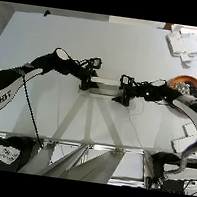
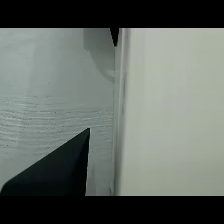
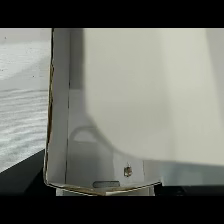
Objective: Fold the box and place the chain.
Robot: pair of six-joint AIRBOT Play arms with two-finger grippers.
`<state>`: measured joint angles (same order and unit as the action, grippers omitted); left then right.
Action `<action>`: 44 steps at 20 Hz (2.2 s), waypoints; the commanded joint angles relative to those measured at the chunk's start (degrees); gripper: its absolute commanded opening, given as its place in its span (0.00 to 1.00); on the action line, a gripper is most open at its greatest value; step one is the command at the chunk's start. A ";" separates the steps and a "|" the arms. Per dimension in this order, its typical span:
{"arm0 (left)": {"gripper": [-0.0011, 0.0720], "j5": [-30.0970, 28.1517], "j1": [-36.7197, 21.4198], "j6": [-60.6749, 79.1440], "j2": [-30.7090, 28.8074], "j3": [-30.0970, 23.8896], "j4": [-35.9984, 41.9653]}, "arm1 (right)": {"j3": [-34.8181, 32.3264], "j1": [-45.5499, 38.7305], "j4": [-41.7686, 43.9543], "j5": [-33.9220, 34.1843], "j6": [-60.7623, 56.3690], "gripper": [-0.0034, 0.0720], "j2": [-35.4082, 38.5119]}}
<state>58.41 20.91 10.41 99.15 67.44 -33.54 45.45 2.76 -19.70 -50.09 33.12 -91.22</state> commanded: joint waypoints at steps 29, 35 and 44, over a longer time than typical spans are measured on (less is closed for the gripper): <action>0.03 -14.71 -0.98 -24.57 -8.59 0.02 -5.64 | 0.02 0.02 0.02 -0.09 -0.07 0.74 -0.02; 0.03 -11.89 -0.81 -26.32 -3.23 0.02 -5.73 | 0.02 0.02 0.02 -0.09 -0.07 0.74 -0.02; 0.03 -9.33 -2.08 -25.83 -11.87 0.04 -7.78 | 0.02 0.02 0.02 -0.09 -0.07 0.74 -0.02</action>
<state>48.71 19.14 -15.64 89.82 67.42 -40.14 45.45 2.74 -19.75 -50.19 33.08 -91.22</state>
